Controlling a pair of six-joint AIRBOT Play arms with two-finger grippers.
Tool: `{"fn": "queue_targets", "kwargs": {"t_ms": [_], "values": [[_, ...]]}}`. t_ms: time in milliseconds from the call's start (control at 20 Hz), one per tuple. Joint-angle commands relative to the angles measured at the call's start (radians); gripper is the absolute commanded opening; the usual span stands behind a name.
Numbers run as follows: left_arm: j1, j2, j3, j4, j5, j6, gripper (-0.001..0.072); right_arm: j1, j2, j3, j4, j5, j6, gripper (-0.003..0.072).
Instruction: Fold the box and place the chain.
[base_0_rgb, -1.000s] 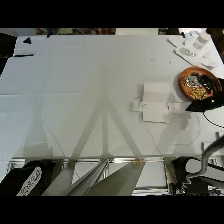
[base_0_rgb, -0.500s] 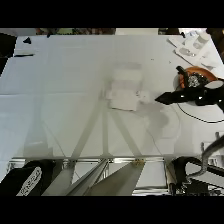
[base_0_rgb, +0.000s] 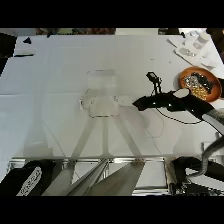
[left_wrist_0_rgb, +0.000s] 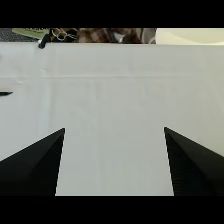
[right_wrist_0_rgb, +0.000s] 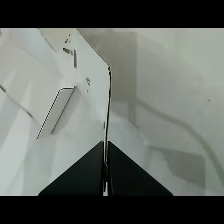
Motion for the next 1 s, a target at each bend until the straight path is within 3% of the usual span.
{"fn": "queue_targets", "kwargs": {"t_ms": [0,650,950], "values": [[0.000,0.000,0.000,0.000,0.000,0.000,0.0697,0.027,0.001,-0.003,0.014,-0.047,-0.003,0.0008],[0.000,0.000,0.000,0.000,0.000,0.000,0.0697,0.027,0.001,-0.003,0.006,-0.021,-0.004,0.0010],[0.000,-0.008,0.000,-0.091,-0.035,0.003,0.0696,0.027,0.001,-0.003,0.006,-0.021,-0.004,0.0010]]}}
